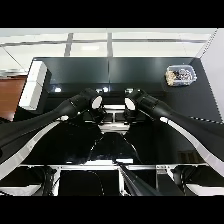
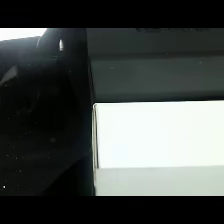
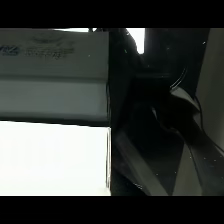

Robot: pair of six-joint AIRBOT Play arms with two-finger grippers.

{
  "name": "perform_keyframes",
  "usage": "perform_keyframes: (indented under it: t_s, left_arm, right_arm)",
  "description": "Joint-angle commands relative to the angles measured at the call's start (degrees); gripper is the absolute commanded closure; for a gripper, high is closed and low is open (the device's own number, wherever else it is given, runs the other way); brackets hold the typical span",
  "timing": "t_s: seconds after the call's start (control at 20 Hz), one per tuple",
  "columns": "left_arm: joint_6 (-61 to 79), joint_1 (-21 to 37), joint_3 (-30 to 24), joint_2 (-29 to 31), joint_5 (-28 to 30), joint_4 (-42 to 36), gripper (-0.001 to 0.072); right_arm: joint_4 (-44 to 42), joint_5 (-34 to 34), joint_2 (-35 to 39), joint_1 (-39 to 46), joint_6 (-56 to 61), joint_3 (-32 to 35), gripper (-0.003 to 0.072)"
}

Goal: Fold the box and place the chain.

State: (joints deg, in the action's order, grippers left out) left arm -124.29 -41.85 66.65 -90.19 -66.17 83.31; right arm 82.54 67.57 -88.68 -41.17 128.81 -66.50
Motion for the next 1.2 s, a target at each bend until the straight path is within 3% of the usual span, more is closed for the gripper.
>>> perform_keyframes:
  t_s: [0.0,0.05,0.1,0.15,0.25,0.35,0.45,0.55,0.65,0.75,0.85,0.95,1.0,1.15]
  left_arm:
    - [0.2,0.0,0.0,0.0,0.1,0.0,0.0679]
    - [0.2,0.0,0.0,0.0,0.1,0.0,0.0679]
    - [0.2,0.0,0.0,0.0,0.1,0.0,0.0679]
    - [0.2,0.0,0.0,0.0,0.1,0.0,0.0680]
    - [0.2,0.0,0.0,0.0,-0.1,0.0,0.0679]
    - [0.2,0.0,0.0,0.0,0.0,0.0,0.0679]
    - [0.2,0.0,0.0,0.0,0.1,0.0,0.0679]
    - [0.2,0.0,0.0,0.0,0.1,0.0,0.0679]
    - [0.2,0.0,0.0,0.0,0.1,0.0,0.0679]
    - [0.2,0.0,0.0,0.0,0.1,0.0,0.0679]
    - [0.2,0.0,0.0,0.0,-0.1,0.0,0.0679]
    - [0.2,0.0,0.0,0.0,-0.1,0.0,0.0679]
    - [0.2,0.0,0.0,0.0,-0.2,0.0,0.0679]
    - [0.2,0.0,0.0,0.0,-0.1,0.0,0.0679]
  right_arm:
    - [-0.1,0.0,0.0,0.0,-0.2,0.0,0.0620]
    - [0.0,0.5,0.3,0.0,-0.2,-0.1,0.0396]
    - [0.0,0.6,0.8,0.0,-0.6,-0.1,0.0359]
    - [-0.3,0.9,2.1,0.0,-2.6,-0.1,0.0359]
    - [-0.7,3.0,7.0,-0.2,-7.3,-0.1,0.0464]
    - [1.7,6.3,14.5,0.0,-11.0,-0.1,0.0464]
    - [13.9,10.9,21.8,1.0,-11.0,-0.1,0.0464]
    - [32.7,13.8,26.2,3.6,-11.1,0.0,0.0464]
    - [43.8,8.8,27.0,9.3,-11.0,0.6,0.0465]
    - [42.1,-7.1,26.8,18.2,-9.9,3.3,0.0459]
    - [33.6,-22.0,24.6,27.8,-6.3,5.8,-0.0027]
    - [17.8,-29.8,18.7,36.2,-6.3,4.7,-0.0026]
    - [13.4,-29.9,15.2,39.1,-6.4,1.9,-0.0026]
    - [10.9,-16.2,1.5,44.9,-8.4,-16.0,-0.0026]
